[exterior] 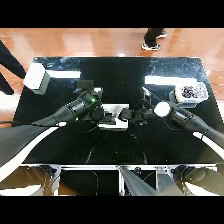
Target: Fold the box and place the chain.
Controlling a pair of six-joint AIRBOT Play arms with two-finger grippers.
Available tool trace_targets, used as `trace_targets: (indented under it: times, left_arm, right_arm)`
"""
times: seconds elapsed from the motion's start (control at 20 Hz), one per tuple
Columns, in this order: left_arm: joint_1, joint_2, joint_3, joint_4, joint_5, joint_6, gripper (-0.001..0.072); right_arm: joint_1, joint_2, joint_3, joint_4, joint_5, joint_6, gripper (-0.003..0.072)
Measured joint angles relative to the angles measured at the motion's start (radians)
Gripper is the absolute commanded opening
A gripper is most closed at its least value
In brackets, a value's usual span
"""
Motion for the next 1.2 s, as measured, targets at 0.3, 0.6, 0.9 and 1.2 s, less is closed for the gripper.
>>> trace_targets:
  times: [0.3, 0.6, 0.9, 1.2]
  left_arm:
    - [0.0, 0.0, 0.0, -0.004, 0.0, 0.003, 0.0022]
    - [0.0, 0.0, 0.0, -0.01, 0.0, 0.003, 0.0022]
    - [0.0, 0.0, 0.0, -0.009, 0.003, 0.003, 0.0022]
    - [0.0, 0.0, 0.0, -0.008, 0.004, 0.003, 0.0022]
  right_arm:
    - [0.067, -0.044, 0.085, -0.227, 0.058, 0.182, 0.058]
    - [0.148, -0.106, 0.19, -0.449, 0.172, 0.32, 0.0552]
    - [0.172, -0.172, 0.268, -0.56, 0.269, 0.394, 0.055]
    - [0.175, -0.212, 0.301, -0.603, 0.346, 0.412, 0.0366]
